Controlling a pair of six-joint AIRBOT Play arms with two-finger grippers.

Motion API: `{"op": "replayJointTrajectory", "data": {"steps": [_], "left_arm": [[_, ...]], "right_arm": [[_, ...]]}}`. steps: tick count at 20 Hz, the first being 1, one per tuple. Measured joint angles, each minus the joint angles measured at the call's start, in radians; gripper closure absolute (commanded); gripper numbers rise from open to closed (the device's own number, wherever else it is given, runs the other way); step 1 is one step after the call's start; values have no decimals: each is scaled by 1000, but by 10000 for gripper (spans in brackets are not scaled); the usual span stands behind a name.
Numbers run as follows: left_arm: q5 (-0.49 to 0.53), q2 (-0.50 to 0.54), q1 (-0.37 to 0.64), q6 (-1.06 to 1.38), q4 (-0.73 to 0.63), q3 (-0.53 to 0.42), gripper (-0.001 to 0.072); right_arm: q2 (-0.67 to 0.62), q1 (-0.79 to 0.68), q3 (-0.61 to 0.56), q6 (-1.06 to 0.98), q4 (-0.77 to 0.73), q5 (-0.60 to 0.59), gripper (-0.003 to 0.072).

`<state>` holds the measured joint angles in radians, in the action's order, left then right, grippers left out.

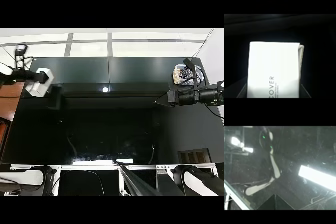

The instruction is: Fold the box and place the chain.

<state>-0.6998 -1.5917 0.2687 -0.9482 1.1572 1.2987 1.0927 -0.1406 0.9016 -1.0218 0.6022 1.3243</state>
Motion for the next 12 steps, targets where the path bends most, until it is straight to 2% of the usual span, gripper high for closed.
{"op": "replayJointTrajectory", "data": {"steps": [4, 7, 8, 9, 10, 12], "left_arm": [[-66, -202, 77, -18, 10, 251, 420], [-80, -332, 87, -20, 22, 392, 412], [-78, -361, 87, -21, 26, 421, 354], [-74, -385, 86, -21, 30, 444, 49], [-61, -398, 84, -24, 34, 466, -1], [-61, -407, 79, -25, 39, 522, -1]], "right_arm": [[0, 0, 0, -1, 6, -8, 673], [0, 0, 0, -2, 7, -38, 673], [0, 0, 0, -3, 7, -47, 673], [0, 0, 0, -4, 7, -54, 673], [0, 0, 0, -3, 7, -59, 673], [0, 0, 0, -4, 8, -65, 673]]}}
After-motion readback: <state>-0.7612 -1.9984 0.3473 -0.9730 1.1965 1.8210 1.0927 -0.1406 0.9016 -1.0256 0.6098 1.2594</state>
